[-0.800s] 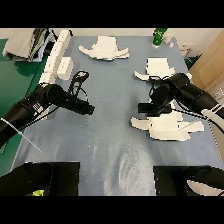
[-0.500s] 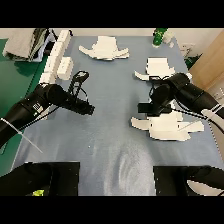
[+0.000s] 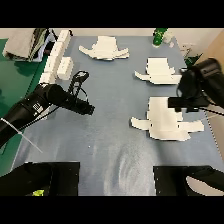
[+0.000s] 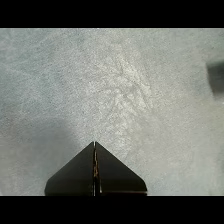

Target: Fold the box.

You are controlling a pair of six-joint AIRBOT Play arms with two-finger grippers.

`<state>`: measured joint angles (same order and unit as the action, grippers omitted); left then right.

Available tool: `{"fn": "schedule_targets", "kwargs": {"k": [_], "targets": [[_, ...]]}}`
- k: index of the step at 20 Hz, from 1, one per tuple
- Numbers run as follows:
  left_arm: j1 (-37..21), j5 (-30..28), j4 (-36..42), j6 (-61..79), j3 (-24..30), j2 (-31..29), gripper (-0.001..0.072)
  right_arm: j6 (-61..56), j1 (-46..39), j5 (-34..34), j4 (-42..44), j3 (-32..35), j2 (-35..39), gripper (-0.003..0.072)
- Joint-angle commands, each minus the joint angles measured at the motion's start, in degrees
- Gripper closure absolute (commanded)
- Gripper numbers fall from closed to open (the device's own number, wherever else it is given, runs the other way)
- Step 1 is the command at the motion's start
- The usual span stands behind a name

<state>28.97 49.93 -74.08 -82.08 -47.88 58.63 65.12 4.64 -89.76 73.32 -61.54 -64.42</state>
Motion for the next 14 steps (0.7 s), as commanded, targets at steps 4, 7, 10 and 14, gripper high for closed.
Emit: {"fn": "schedule_targets", "kwargs": {"k": [4, 7, 10, 14], "targets": [[-0.02, 0.00, -0.02, 0.02, 0.02, -0.04, 0.0696, 11.78, -29.07, 1.01, 1.95, 4.13, 3.63, 0.0350], [-0.02, -0.02, -0.02, 0.02, 0.02, -0.07, 0.0696, 21.66, -45.81, 9.20, 19.54, 5.55, 0.04, 0.0350], [-0.02, 0.00, -0.02, 0.02, 0.02, -0.07, 0.0696, 31.34, -57.48, 11.52, 34.10, 5.53, -6.23, 0.0350], [-0.02, 0.00, -0.02, 0.02, 0.02, -0.07, 0.0696, 41.66, -61.40, 11.61, 36.24, 4.61, -15.23, 0.0350]]}}
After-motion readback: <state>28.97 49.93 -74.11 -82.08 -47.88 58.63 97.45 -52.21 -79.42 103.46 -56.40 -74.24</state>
